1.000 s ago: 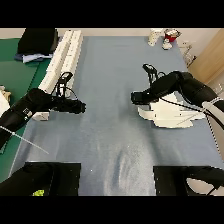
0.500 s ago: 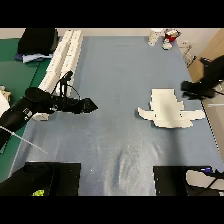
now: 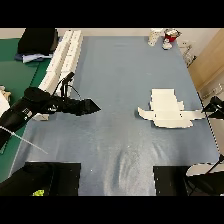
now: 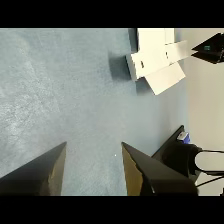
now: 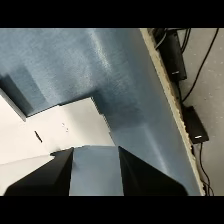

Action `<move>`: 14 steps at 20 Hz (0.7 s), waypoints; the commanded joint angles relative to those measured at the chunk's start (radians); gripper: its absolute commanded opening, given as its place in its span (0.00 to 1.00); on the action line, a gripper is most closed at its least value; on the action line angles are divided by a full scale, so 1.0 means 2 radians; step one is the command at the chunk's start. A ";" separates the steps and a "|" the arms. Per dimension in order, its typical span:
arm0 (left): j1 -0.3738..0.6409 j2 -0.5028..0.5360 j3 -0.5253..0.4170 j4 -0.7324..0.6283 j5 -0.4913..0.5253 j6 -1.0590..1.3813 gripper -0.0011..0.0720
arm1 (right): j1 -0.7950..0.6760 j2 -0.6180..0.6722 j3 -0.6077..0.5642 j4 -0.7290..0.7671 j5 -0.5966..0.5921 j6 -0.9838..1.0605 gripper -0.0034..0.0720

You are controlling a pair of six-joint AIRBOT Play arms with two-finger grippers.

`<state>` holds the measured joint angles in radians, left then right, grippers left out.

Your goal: Fold the box.

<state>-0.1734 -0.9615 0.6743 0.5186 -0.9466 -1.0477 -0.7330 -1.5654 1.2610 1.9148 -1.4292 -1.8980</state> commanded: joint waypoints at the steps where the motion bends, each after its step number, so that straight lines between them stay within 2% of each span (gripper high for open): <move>1: 0.000 0.000 0.000 -0.002 -0.003 0.000 0.73 | -0.018 -0.042 0.024 0.023 -0.016 -0.043 0.64; 5: 0.000 0.000 0.000 -0.002 -0.004 0.000 0.73 | -0.017 -0.069 0.036 0.043 -0.043 -0.057 0.63; 6: 0.000 0.000 0.000 -0.002 -0.004 0.000 0.73 | -0.016 -0.075 0.036 0.065 -0.056 -0.071 0.59; 8: 0.000 0.000 0.000 -0.002 -0.006 0.000 0.73 | -0.016 -0.079 0.036 0.131 -0.083 -0.113 0.39; 10: 0.000 0.000 0.000 -0.002 -0.008 0.000 0.73 | -0.012 -0.079 0.042 0.188 -0.106 -0.140 0.11; 11: 0.000 0.000 0.000 -0.002 -0.008 0.000 0.73 | -0.006 -0.079 0.046 0.198 -0.113 -0.144 0.05; 14: 0.000 0.000 0.000 -0.001 -0.007 0.001 0.73 | 0.031 -0.079 0.057 0.204 -0.124 -0.143 0.04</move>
<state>-0.1734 -0.9615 0.6743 0.5152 -0.9604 -1.0481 -0.7189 -1.7195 1.3582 2.2520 -1.6348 -2.1513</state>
